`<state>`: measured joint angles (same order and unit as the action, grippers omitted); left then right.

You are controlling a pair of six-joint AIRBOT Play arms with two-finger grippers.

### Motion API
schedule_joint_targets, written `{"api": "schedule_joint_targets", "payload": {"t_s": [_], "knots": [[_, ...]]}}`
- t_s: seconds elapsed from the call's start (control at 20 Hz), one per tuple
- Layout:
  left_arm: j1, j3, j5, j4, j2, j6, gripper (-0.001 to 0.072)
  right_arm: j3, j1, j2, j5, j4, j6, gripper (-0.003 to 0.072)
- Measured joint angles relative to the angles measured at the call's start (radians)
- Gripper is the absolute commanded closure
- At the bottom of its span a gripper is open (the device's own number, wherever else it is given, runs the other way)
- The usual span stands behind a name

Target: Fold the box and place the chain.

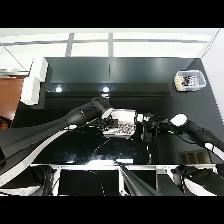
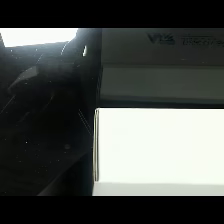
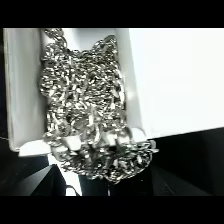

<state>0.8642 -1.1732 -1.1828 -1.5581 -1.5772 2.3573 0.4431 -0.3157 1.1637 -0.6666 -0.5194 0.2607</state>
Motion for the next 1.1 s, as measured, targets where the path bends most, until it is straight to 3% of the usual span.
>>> {"api": "schedule_joint_targets", "payload": {"t_s": [0.05, 0.15, 0.25, 0.3, 0.35, 0.4, 0.75, 0.95, 1.1], "knots": [[0.0, 0.0, 0.0, 0.0, 0.0, 0.0, 0.0678, 0.001, -0.006, 0.003, 0.008, -0.001, -0.01, -0.0014], [0.0, 0.0, 0.0, 0.0, 0.0, 0.0, 0.0678, 0.003, -0.015, 0.007, 0.025, -0.006, -0.029, 0.0275], [0.0, 0.0, 0.0, 0.0, 0.0, 0.0, 0.0678, 0.004, -0.02, 0.01, 0.045, -0.008, -0.046, 0.0275], [0.0, 0.0, 0.0, 0.0, 0.0, 0.0, 0.0678, 0.005, -0.021, 0.01, 0.052, -0.011, -0.051, 0.0363], [0.0, 0.0, 0.0, 0.0, 0.0, 0.0, 0.0678, 0.005, -0.022, 0.01, 0.056, -0.013, -0.053, 0.0599], [0.0, 0.0, -0.005, -0.002, 0.0, 0.001, 0.0678, 0.005, -0.023, 0.01, 0.063, -0.018, -0.058, 0.0673], [0.0, 0.0, 0.001, 0.0, 0.0, 0.0, 0.0678, 0.005, -0.023, -0.028, 0.065, -0.085, -0.179, 0.0674], [0.0, 0.0, 0.0, 0.0, 0.0, 0.001, 0.0678, 0.024, 0.003, -0.139, 0.026, -0.196, -0.423, 0.0673], [0.0, 0.0, 0.0, 0.0, 0.0, 0.001, 0.0678, 0.091, 0.052, -0.233, -0.091, -0.257, -0.639, 0.0673]]}}
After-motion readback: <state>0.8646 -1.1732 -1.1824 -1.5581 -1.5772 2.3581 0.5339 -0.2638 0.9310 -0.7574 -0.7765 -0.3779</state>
